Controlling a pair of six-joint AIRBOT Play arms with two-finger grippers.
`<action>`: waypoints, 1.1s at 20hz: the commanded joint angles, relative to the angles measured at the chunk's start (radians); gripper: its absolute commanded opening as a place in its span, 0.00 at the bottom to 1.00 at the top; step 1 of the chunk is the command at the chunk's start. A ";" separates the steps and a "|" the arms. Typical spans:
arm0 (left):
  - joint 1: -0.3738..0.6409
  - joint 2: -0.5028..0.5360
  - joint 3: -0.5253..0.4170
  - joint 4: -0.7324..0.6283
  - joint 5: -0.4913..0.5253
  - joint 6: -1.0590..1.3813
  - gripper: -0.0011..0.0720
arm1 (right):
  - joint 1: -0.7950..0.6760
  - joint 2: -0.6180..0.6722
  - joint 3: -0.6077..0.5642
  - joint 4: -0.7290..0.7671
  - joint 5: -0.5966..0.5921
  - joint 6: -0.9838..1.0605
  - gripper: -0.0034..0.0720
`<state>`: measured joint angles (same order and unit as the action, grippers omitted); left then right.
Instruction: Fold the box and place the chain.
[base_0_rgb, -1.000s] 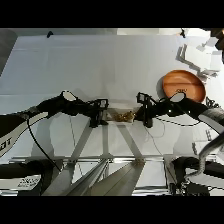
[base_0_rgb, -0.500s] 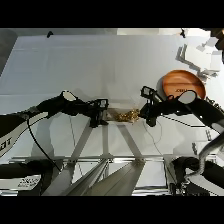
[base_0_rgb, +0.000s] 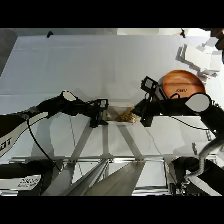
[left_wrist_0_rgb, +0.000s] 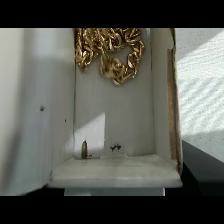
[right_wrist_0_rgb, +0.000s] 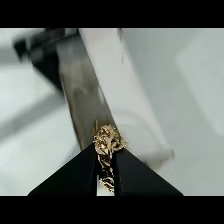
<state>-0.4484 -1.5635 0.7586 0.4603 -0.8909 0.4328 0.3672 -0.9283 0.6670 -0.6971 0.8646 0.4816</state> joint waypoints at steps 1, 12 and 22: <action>-0.001 -0.001 0.000 0.000 0.000 0.000 0.49 | 0.047 0.012 0.017 0.137 -0.166 0.045 0.06; -0.001 -0.001 0.000 0.000 0.000 0.000 0.49 | 0.096 0.012 0.023 0.522 -0.216 0.044 0.06; -0.001 -0.001 0.000 0.000 0.000 0.000 0.49 | 0.096 0.011 0.023 0.753 -0.178 -0.043 0.06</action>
<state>-0.4484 -1.5635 0.7586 0.4606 -0.8909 0.4332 0.4622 -0.9169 0.6888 0.0021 0.6834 0.4889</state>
